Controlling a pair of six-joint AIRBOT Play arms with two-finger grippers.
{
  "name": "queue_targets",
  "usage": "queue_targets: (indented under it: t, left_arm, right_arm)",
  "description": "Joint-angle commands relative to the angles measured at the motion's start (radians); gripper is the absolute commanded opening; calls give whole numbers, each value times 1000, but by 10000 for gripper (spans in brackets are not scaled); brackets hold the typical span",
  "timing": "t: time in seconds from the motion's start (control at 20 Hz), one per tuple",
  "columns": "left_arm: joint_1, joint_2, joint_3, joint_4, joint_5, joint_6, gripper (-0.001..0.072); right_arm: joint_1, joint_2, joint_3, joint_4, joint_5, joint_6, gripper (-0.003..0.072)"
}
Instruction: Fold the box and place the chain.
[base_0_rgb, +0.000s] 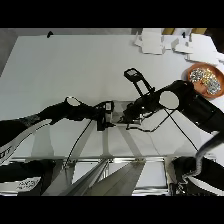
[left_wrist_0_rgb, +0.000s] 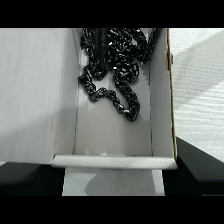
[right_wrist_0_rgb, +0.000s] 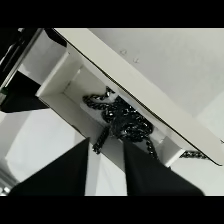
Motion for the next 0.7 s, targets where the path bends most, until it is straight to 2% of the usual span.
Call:
queue_targets:
  t: [0.0,0.2,0.35,0.5,0.65]
  left_arm:
    - [0,0,0,0,0,0,319]
    - [0,0,0,0,1,0,319]
    - [0,0,0,0,1,0,319]
    - [0,0,0,0,0,0,319]
    - [0,0,0,0,0,0,319]
  right_arm:
    - [1,-17,1,-3,19,-9,276]
    - [0,19,7,-59,65,-10,276]
    - [-32,95,14,-142,71,-1,273]
    - [-154,145,14,-175,76,1,273]
    - [-315,140,14,-180,88,-10,273]
